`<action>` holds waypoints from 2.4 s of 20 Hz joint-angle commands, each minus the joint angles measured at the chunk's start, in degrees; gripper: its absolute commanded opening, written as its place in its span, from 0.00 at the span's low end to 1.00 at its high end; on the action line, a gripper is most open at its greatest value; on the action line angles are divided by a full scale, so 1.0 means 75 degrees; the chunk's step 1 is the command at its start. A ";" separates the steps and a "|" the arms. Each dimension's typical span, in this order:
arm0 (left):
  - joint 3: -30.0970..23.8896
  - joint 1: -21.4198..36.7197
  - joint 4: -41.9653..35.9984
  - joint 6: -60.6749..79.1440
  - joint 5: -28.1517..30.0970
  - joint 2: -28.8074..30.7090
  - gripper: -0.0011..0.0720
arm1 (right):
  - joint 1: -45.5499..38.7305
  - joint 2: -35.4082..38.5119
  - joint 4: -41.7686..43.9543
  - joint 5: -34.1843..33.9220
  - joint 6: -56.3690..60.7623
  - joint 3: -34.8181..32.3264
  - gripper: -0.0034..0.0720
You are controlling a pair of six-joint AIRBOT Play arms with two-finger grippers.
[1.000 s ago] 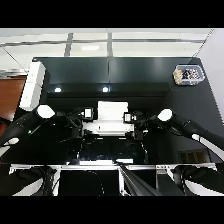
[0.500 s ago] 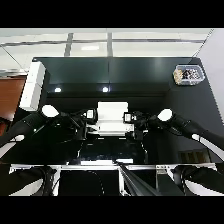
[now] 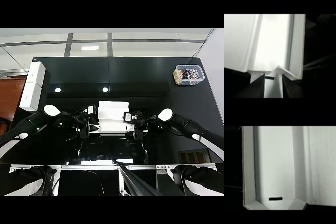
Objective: Fold the box and place the chain.
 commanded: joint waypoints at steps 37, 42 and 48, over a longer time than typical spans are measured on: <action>0.0175 0.1743 0.2757 -0.5388 -0.0265 0.1789 0.05 | 0.0006 -0.0003 0.0000 0.0000 -0.0003 0.0006 0.34; 0.0143 0.4004 0.3165 -1.0914 -0.2008 0.1343 0.05 | 0.0006 -0.0006 0.0000 0.0003 -0.0003 0.0006 0.34; 0.0096 0.5062 0.2270 -1.0896 -0.3016 -0.0015 0.05 | 0.0006 -0.0003 0.0000 0.0003 -0.0006 0.0006 0.34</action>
